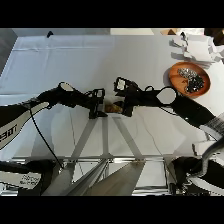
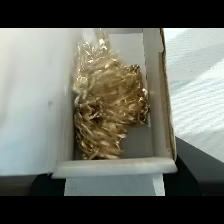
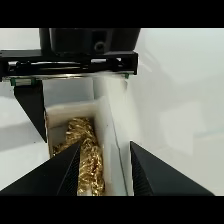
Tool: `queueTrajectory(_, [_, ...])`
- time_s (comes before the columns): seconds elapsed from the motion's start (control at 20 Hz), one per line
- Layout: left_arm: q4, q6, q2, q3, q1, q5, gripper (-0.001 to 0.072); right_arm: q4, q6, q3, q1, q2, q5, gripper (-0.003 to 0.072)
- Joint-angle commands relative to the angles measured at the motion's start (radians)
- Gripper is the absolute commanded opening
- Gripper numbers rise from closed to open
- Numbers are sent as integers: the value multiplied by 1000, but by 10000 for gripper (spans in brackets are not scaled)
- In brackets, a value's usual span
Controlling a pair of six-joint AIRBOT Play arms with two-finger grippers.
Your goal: Fold the box and place the chain.
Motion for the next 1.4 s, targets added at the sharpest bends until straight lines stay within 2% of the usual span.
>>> queueTrajectory(0.0, [0, 0, 0, 0, 0, 0, 275, 1, 0, 0, 1, 0, 7, 353])
queueTrajectory(0.3, [0, 0, 0, 0, 0, 0, 275, -13, 0, 0, -64, 109, 70, 354])
queueTrajectory(0.45, [0, 0, 0, 0, 0, 0, 275, -82, 0, 0, -172, 199, 153, 353])
queueTrajectory(0.6, [0, 0, 0, 0, 0, 0, 275, -103, -10, -3, -331, 219, 274, 353])
queueTrajectory(0.8, [0, 0, 0, 0, 0, 0, 275, -124, -169, -86, -473, 154, 372, 356])
queueTrajectory(1.0, [0, 0, 0, 0, 0, 0, 275, -147, -406, -167, -456, 60, 328, 356])
queueTrajectory(1.35, [0, 0, 0, 0, 0, 0, 275, -4, -526, -168, -375, -110, 226, 355])
